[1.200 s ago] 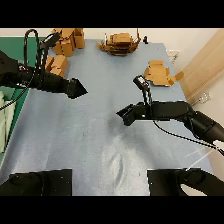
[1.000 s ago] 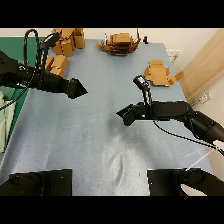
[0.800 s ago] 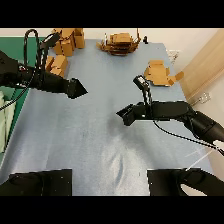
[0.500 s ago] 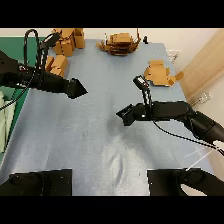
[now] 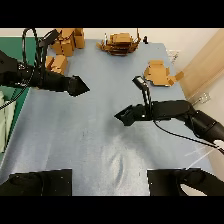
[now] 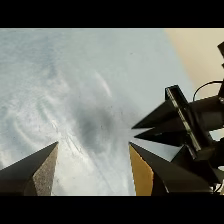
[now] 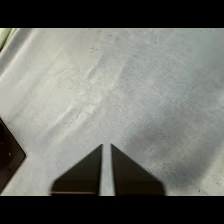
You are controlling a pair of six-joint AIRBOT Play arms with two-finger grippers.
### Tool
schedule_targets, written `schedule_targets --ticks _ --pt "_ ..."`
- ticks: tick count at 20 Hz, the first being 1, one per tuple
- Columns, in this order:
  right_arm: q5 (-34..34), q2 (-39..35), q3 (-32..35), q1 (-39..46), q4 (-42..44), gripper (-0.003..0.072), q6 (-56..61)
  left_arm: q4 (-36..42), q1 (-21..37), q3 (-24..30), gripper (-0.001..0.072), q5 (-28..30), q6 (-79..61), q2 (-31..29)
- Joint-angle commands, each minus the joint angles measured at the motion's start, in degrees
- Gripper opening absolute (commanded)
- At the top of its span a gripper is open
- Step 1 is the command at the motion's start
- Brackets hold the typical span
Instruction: Fold the box.
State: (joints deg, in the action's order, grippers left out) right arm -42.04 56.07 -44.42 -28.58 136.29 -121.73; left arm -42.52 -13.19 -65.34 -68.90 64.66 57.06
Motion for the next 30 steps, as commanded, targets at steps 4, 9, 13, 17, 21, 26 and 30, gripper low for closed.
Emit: schedule_targets --ticks 4,9,13,17,21,26,30 --pt "2.5 0.0 -23.5 21.6 -19.8 0.03 18.2 -3.5 0.0 0.0 0.0686 4.3 0.3 0.1" --pt "19.3 11.0 -34.3 46.7 -28.9 0.0565 18.4 -6.3 0.0 0.0 0.0686 7.2 0.3 0.1" --pt "30.7 28.3 -38.0 50.8 -29.0 0.071 18.2 -7.3 0.0 0.0 0.0685 9.1 -0.8 0.2" --pt "25.9 45.5 -48.0 50.9 -30.9 0.0716 17.8 -7.8 0.0 0.0 0.0686 10.3 -0.8 0.5" --pt "3.8 61.4 -68.1 52.8 -21.8 0.0716 18.8 -8.1 0.0 0.0 0.0686 10.4 -0.8 0.5" --pt "-0.8 67.0 -75.1 53.0 -21.8 0.0715 18.8 -8.1 0.0 0.0 0.0686 10.4 -0.7 1.0" --pt "-1.8 67.8 -73.9 53.2 -22.5 0.0712 18.7 -8.0 0.0 0.0 0.0685 9.6 -0.1 2.1"
